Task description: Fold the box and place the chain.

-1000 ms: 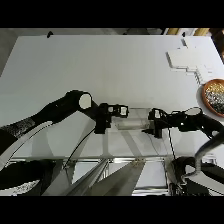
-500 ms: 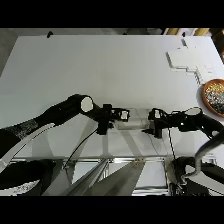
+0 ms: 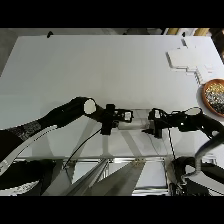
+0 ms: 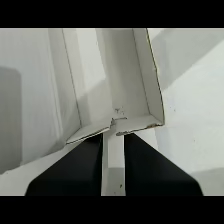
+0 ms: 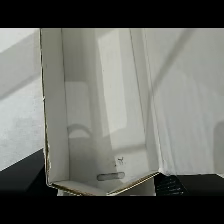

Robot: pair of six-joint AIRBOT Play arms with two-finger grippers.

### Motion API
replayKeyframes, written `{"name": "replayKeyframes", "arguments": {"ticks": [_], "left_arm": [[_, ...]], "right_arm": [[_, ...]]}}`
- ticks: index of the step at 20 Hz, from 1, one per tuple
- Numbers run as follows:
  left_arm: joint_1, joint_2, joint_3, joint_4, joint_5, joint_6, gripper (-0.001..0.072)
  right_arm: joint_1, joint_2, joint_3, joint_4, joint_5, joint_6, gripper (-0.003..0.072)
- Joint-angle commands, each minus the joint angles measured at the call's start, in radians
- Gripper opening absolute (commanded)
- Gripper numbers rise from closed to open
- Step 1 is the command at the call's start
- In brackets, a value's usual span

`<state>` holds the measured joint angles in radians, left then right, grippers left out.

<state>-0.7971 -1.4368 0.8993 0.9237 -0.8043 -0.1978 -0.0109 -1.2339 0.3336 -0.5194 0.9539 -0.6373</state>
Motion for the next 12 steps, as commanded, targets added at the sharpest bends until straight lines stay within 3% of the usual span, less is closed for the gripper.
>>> {"name": "replayKeyframes", "arguments": {"ticks": [1,7,12], "left_arm": [[-0.003,-0.002,0.003,-0.011,0.005,-0.002,0.0132],[-0.028,-0.027,0.005,-0.034,0.006,-0.002,0.0131],[-0.040,-0.066,0.080,-0.032,-0.008,-0.053,0.0132]], "right_arm": [[0.000,0.000,0.000,0.000,0.000,0.000,0.0416],[0.000,0.000,0.000,0.000,0.000,0.000,0.0416],[0.000,0.000,0.000,0.000,0.000,0.000,0.0416]]}}
